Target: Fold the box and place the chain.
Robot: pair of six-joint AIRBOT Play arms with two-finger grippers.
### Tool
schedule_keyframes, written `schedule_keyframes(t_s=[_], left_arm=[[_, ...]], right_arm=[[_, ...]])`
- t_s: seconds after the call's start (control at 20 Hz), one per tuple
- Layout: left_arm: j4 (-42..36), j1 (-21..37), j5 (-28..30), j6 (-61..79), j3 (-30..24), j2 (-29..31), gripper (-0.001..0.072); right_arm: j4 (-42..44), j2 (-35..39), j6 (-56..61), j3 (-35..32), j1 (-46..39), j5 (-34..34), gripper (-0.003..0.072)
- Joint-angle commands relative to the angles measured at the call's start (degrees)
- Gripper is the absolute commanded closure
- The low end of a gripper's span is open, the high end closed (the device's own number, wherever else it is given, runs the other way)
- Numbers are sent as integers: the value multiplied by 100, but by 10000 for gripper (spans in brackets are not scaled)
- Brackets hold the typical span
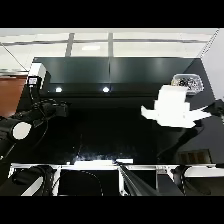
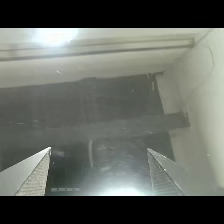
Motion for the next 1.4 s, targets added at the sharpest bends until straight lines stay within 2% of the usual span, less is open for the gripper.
schedule_keyframes(t_s=[0.0,0.25,0.4,0.55,0.7,0.85,0.95,1.1,1.2,1.3,1.35], left_arm=[[-188,-260,-146,-4,2,-4,-2],[-555,-907,-299,-15,4,-131,-2],[-1320,-988,-369,0,33,-498,-2],[-2310,-986,-481,761,286,-1097,-2],[-3486,-907,-1309,2103,979,-2100,-2],[-3803,-579,-2011,2428,1687,-3021,-2],[-4181,-339,-2297,2806,1923,-3440,-2],[-5401,-153,-3427,4310,2092,-4159,-1],[-5534,-203,-3856,4658,2175,-4557,-1],[-5473,-238,-4214,5062,2260,-4782,51],[-5429,-240,-4358,5292,2302,-4843,143]], right_arm=[[780,715,-15,-898,800,-299,677],[2256,2315,-560,-2782,1958,-1392,675],[3143,3366,-1069,-4098,2656,-2028,675],[3493,4017,-1073,-4894,3383,-2647,675],[3451,4087,-1071,-5099,3939,-2747,675],[3458,4087,-1056,-5099,4203,-2826,675],[3458,4087,-1054,-5099,4221,-2822,675],[3458,4087,-1054,-5099,4221,-2822,675],[3458,4087,-1056,-5099,4221,-2822,675],[3458,4087,-1056,-5099,4221,-2822,675],[3456,4087,-1054,-5099,4221,-2822,675]])
